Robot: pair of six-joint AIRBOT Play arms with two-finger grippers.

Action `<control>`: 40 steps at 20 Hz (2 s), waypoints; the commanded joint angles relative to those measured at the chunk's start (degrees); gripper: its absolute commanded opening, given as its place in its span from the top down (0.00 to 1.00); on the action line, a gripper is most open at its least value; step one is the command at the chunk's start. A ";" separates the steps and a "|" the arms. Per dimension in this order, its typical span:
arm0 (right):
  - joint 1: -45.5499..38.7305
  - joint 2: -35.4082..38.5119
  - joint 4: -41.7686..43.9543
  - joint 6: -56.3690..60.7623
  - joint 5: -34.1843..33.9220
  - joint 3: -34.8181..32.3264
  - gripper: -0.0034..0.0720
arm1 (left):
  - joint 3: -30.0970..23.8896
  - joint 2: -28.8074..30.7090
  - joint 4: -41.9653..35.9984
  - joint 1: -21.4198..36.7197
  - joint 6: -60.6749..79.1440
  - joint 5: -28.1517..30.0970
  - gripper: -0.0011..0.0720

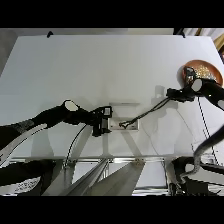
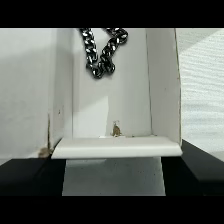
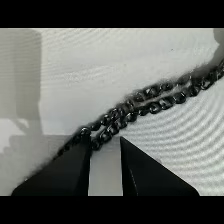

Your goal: Fold the box and place the chain.

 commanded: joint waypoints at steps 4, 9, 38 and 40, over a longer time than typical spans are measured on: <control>0.00 0.11 0.02 -0.02 1.49 0.02 0.76 | 0.02 0.04 -0.39 0.04 0.02 0.02 0.64; 0.00 0.70 0.07 -3.26 4.07 0.02 0.93 | 0.00 0.04 -0.39 0.04 0.02 0.02 0.64; 54.03 36.48 -0.68 3.78 18.97 0.17 0.93 | 0.00 0.04 -0.39 0.04 0.02 0.04 0.64; 56.89 36.76 -0.68 4.76 15.96 0.70 0.93 | 0.00 0.04 -0.39 0.04 0.02 0.02 0.64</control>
